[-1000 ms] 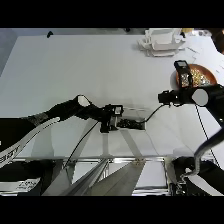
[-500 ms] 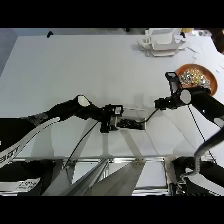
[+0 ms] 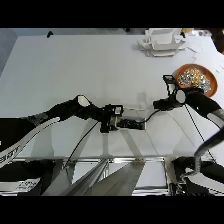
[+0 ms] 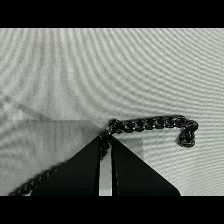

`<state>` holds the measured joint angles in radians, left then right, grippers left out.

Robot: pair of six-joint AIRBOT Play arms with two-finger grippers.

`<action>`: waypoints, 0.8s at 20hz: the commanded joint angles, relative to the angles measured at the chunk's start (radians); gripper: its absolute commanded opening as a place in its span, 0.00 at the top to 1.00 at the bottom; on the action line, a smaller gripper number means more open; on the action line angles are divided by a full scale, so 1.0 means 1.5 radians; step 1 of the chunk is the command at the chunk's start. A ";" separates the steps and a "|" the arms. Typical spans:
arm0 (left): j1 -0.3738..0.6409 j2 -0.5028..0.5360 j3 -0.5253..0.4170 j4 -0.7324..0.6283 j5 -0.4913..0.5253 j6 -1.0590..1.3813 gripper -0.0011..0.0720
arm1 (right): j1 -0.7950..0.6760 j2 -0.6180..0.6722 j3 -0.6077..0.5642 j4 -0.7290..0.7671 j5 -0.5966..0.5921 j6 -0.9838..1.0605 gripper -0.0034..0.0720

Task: Fold the box and place the chain.

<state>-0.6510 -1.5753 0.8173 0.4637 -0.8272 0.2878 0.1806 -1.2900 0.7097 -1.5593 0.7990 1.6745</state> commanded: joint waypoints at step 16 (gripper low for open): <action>0.001 0.001 0.001 0.000 0.000 0.000 0.78 | 0.001 0.406 -0.001 0.377 0.244 -0.235 0.93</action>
